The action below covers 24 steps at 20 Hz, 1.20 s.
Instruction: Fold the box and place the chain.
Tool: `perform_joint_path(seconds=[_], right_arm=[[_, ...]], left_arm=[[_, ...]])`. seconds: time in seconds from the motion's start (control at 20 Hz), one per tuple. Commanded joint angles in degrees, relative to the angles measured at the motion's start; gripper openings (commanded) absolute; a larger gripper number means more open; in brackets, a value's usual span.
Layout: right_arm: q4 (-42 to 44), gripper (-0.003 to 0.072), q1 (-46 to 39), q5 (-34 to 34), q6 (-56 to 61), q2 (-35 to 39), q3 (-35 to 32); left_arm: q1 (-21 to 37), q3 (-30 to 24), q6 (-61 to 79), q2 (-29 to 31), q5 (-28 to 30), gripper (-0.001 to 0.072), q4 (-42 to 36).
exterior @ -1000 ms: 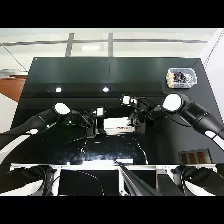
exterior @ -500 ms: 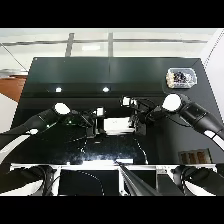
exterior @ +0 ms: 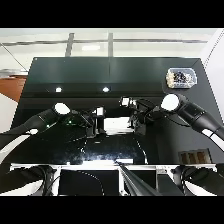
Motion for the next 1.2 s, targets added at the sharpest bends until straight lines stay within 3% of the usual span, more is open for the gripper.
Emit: perform_joint_path(seconds=[0.0,0.75,0.8,0.85,0.95,1.15], right_arm=[[0.2,0.0218,0.1,-0.5,0.0,-0.2,0.0],[2.0,0.0218,-0.9,-0.5,4.2,2.8,0.1],[2.0,0.0198,-1.6,-0.4,8.0,3.7,0.1],[2.0,0.0012,-2.9,-0.3,13.1,4.4,0.0],[3.1,0.0027,-6.2,1.6,24.1,4.6,-0.2],[24.0,0.0021,-9.2,1.9,28.1,2.5,-5.9]], left_arm=[[0.0,0.0,0.2,0.0,0.0,0.0394,0.1],[0.0,0.0,0.2,0.0,0.0,0.0394,0.1],[0.0,0.0,0.2,0.0,0.0,0.0394,0.1],[0.0,0.0,0.2,0.0,0.0,0.0394,0.1],[0.0,0.0,0.2,0.0,0.0,0.0394,0.1],[0.0,0.0,0.2,0.0,0.0,0.0394,0.1]])
